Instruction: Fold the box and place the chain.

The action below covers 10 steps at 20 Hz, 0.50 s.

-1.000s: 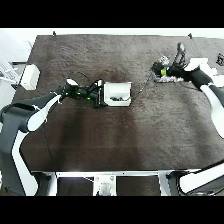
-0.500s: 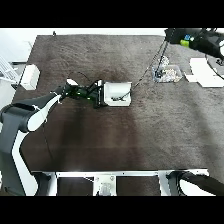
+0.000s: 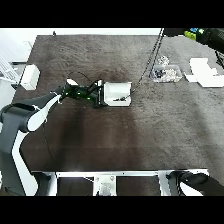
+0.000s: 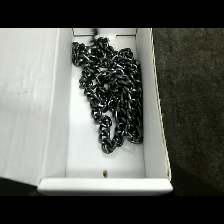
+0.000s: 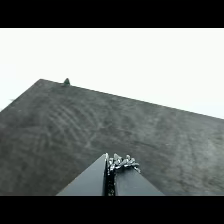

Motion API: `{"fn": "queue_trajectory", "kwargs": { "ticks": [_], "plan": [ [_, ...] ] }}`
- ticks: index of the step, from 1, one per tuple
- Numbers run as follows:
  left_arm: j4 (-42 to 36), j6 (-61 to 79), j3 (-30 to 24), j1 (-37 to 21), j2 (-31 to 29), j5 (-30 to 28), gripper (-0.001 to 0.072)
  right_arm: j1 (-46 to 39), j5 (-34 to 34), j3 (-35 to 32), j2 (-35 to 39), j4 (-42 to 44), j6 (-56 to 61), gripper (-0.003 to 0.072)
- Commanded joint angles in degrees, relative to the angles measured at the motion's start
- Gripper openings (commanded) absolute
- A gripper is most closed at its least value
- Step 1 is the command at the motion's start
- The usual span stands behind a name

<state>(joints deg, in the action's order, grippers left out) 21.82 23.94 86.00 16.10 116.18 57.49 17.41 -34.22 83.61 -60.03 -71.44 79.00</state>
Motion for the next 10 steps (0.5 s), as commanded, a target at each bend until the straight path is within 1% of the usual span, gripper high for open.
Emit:
{"fn": "queue_trajectory", "kwargs": {
  "ticks": [1, 5, 7, 10],
  "plan": [
    [0.00, 0.02, -0.02, -0.04, -0.02, -0.02, 0.0347, 2.64, -0.28, -0.94, 0.50, -0.68, 1.01, 0.0005],
    [0.00, 0.02, -0.02, -0.04, 0.00, 0.00, 0.0347, 3.30, 0.79, -3.34, 0.44, -0.87, 2.05, 0.0005],
    [0.00, 0.02, -0.02, -0.04, 0.00, -0.02, 0.0347, 3.58, 3.96, -3.32, 0.46, -0.87, 1.99, 0.0005],
    [0.00, 0.04, -0.02, -0.04, 0.00, -0.02, 0.0347, 6.25, 10.84, -3.06, 0.46, -0.83, 0.13, 0.0005]
  ]
}}
